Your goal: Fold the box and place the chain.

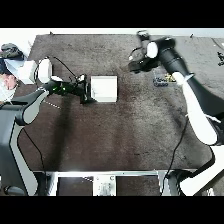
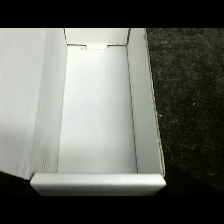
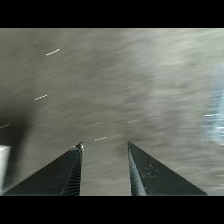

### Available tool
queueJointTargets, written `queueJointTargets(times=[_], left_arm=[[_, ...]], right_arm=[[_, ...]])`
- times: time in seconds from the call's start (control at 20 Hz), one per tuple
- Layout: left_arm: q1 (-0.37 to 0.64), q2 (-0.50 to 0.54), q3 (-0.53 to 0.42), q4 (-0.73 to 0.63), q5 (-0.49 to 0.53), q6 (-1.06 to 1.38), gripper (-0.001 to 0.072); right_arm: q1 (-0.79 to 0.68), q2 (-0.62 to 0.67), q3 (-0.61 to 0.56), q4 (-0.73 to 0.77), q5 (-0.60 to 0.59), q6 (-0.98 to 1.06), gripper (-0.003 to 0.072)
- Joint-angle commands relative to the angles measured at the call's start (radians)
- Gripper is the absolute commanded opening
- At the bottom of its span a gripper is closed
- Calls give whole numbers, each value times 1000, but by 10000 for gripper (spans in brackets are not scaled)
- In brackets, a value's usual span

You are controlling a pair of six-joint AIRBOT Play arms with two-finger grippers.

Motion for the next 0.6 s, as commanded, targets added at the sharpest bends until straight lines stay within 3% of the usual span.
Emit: queueJointTargets(times=[0.0,0.2,0.25,0.55], left_arm=[[0,0,0,0,0,2,553],[0,0,0,0,0,1,553],[0,0,0,0,0,1,552],[0,0,0,0,0,2,553]], right_arm=[[-173,8,0,5,-24,-50,315],[-308,-85,1,49,-40,-51,298],[-326,-106,0,60,-53,-51,215],[-342,-196,0,125,-74,-129,223]])
